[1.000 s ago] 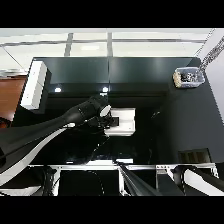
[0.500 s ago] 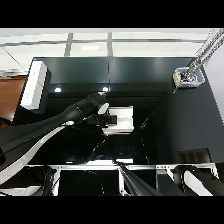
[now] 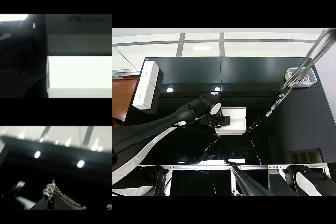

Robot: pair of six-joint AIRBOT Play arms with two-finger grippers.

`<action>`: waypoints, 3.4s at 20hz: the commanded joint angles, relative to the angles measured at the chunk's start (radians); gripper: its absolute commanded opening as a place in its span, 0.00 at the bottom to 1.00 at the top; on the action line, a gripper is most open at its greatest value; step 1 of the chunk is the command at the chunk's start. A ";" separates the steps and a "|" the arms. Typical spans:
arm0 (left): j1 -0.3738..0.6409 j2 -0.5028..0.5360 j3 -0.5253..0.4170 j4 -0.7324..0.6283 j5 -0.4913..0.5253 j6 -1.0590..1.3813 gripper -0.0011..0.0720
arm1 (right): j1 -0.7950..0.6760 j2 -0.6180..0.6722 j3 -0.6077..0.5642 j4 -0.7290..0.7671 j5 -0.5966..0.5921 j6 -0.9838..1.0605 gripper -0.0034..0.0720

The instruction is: Fold the box and place the chain.

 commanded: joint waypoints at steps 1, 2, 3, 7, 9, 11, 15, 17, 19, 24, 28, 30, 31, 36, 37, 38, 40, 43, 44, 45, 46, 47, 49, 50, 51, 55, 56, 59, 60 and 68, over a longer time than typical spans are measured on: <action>-0.002 0.000 0.001 0.001 -0.006 0.006 0.06 | 0.095 0.016 -0.170 0.066 0.068 -0.023 0.06; -0.003 0.000 0.001 0.000 -0.006 0.005 0.06 | 0.121 0.015 -0.221 0.102 0.050 -0.032 0.06; -0.003 0.000 0.001 0.000 -0.006 0.005 0.06 | 0.136 0.015 -0.265 0.145 0.042 -0.043 0.06; -0.003 0.000 0.001 0.000 -0.004 0.005 0.06 | 0.185 0.014 -0.404 0.323 -0.018 -0.118 0.06; -0.003 0.000 0.001 0.000 -0.006 0.005 0.06 | 0.195 0.013 -0.426 0.367 -0.031 -0.134 0.06; -0.003 0.000 0.001 0.000 -0.013 0.005 0.06 | 0.206 0.013 -0.425 0.413 -0.059 -0.134 0.06; -0.003 0.000 0.001 -0.003 -0.015 0.006 0.06 | 0.282 -0.019 -0.443 0.356 -0.096 -0.132 0.06; -0.003 0.000 0.001 -0.003 -0.014 0.005 0.06 | 0.358 -0.049 -0.497 0.246 -0.117 -0.101 0.06; -0.003 0.000 0.001 -0.003 -0.014 0.005 0.06 | 0.400 -0.082 -0.533 0.127 -0.150 -0.071 0.06; -0.003 0.000 0.001 -0.003 -0.010 0.005 0.06 | 0.414 -0.115 -0.686 0.080 -0.316 -0.059 0.08; -0.003 0.000 0.001 -0.003 -0.008 0.005 0.06 | 0.443 -0.166 -0.844 0.196 -0.570 -0.068 0.15; -0.003 0.000 0.001 -0.004 -0.016 0.005 0.06 | 0.428 -0.170 -0.841 0.143 -0.564 -0.065 0.94; -0.003 0.000 0.001 -0.004 -0.020 0.005 0.06 | 0.396 -0.158 -0.831 0.097 -0.525 -0.058 0.94; -0.002 0.000 0.001 -0.003 -0.018 0.005 0.06 | 0.145 -0.091 -0.835 -0.220 -0.524 0.047 0.94; -0.002 0.000 0.001 -0.003 -0.019 0.005 0.06 | 0.120 -0.091 -0.867 -0.353 -0.617 0.192 0.95; -0.002 0.000 0.001 -0.003 -0.019 0.005 0.06 | 0.113 -0.097 -0.898 -0.463 -0.700 0.281 0.97; -0.002 0.000 0.001 -0.003 -0.016 0.005 0.06 | 0.113 -0.148 -0.925 -0.591 -0.829 0.461 0.99; -0.003 0.000 0.001 -0.004 -0.016 0.005 0.06 | 0.113 -0.277 -0.908 -0.681 -0.878 0.726 0.98; -0.003 0.000 0.001 -0.004 -0.020 0.005 0.06 | 0.113 -0.319 -0.889 -0.687 -0.867 0.758 0.98; -0.003 0.000 0.001 -0.004 -0.021 0.005 0.06 | 0.116 -0.359 -0.864 -0.682 -0.846 0.756 0.98; -0.003 0.000 0.001 -0.004 -0.021 0.005 0.06 | 0.120 -0.392 -0.836 -0.686 -0.815 0.736 0.98; -0.003 0.000 0.001 -0.004 -0.020 0.005 0.06 | 0.124 -0.417 -0.806 -0.687 -0.788 0.697 0.98; -0.003 0.000 0.001 -0.003 -0.019 0.005 0.06 | 0.130 -0.441 -0.764 -0.686 -0.771 0.686 0.98; -0.003 0.000 0.001 -0.002 -0.019 0.005 0.06 | 0.138 -0.448 -0.752 -0.691 -0.770 0.686 0.98; -0.003 0.000 0.001 -0.003 -0.018 0.005 0.06 | 0.150 -0.455 -0.742 -0.712 -0.765 0.687 0.98; -0.003 0.000 0.001 -0.003 -0.019 0.005 0.06 | 0.237 -0.492 -0.723 -0.842 -0.708 0.777 0.93; -0.003 0.000 0.001 -0.004 -0.019 0.005 0.06 | 0.245 -0.494 -0.723 -0.861 -0.690 0.845 0.93; -0.003 0.000 0.001 -0.003 -0.018 0.005 0.06 | 0.244 -0.494 -0.719 -0.845 -0.586 0.986 0.93; -0.003 0.000 0.001 -0.004 -0.016 0.005 0.06 | 0.244 -0.494 -0.719 -0.836 -0.579 0.993 0.93; -0.002 0.000 0.001 -0.003 -0.023 0.005 0.06 | 0.244 -0.497 -0.719 -0.846 -0.651 0.972 0.76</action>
